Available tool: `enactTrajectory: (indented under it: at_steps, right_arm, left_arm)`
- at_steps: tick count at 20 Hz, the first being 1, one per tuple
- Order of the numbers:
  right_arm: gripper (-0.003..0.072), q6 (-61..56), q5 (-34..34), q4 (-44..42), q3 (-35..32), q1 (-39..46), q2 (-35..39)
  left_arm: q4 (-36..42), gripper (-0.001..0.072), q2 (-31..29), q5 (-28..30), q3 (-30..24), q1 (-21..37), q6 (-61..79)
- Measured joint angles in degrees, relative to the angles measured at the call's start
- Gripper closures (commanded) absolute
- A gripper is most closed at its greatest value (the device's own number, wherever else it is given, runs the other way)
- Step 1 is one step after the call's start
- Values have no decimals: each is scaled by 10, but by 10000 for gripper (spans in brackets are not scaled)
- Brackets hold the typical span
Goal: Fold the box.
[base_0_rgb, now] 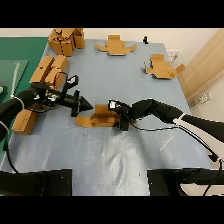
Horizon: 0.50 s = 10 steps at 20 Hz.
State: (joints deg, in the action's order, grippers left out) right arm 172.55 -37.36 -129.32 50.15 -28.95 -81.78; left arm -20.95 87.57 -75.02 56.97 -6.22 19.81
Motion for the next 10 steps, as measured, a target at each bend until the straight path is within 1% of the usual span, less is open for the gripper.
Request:
enactTrajectory:
  at_steps: [2, 5, 8, 10]
  right_arm:
    - [341, 0, -1, 1, 0, 0, 0]
    - [341, 0, -2, 1, 0, 0, 0]
    - [341, 0, -2, 1, 0, 0, 0]
    - [341, 0, -2, 1, 0, 0, 0]
  left_arm:
    - [-26, 698, -28, -17, -9, 21, -22]
    - [-51, 698, -89, -23, -50, 21, -42]
    - [-50, 697, -150, -10, -102, -18, -60]
    - [-30, 697, -177, 24, -123, -63, -68]
